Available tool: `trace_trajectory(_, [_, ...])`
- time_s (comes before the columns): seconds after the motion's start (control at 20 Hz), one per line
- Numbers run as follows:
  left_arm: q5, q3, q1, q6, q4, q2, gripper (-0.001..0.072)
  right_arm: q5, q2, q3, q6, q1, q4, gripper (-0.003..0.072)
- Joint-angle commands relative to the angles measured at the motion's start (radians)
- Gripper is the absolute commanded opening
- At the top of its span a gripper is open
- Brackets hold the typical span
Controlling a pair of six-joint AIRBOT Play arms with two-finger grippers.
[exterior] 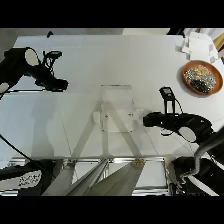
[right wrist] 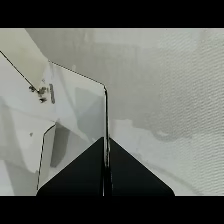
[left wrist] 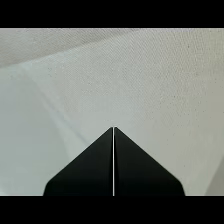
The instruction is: Fold the box and place the chain.
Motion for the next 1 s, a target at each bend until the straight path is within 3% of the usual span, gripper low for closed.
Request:
trace_trajectory(0.0, [0.029, 0.0, 0.0, 0.0, 0.0, -0.001, 0.001, -0.002, 0.001, -0.001, 0.014, 0.005, -0.012, 0.0019])
trace_trajectory(0.05, [0.038, 0.0, 0.0, 0.001, 0.0, -0.001, 0.0016, -0.002, 0.001, -0.001, 0.014, 0.005, -0.012, 0.0019])
trace_trajectory(0.1, [0.047, 0.0, 0.0, 0.002, 0.0, -0.001, 0.0103, -0.002, 0.001, -0.001, 0.014, 0.005, -0.012, 0.0019])
trace_trajectory(0.2, [0.059, 0.0, 0.0, 0.056, -0.021, -0.001, 0.0406, -0.002, 0.001, -0.001, 0.014, 0.005, -0.012, 0.0019])
trace_trajectory(0.25, [0.062, 0.0, 0.0, 0.122, -0.067, -0.001, 0.0511, -0.002, 0.001, -0.001, 0.014, 0.005, -0.012, 0.0019])
trace_trajectory(0.6, [0.018, 0.0, -0.002, 0.758, -0.683, -0.02, 0.0516, -0.001, 0.001, 0.0, 0.014, 0.005, -0.011, 0.0019])
trace_trajectory(0.95, [-0.191, 0.0, -0.005, 0.958, -0.808, -0.192, 0.0517, 0.011, 0.001, 0.0, 0.014, 0.005, -0.008, 0.0019])
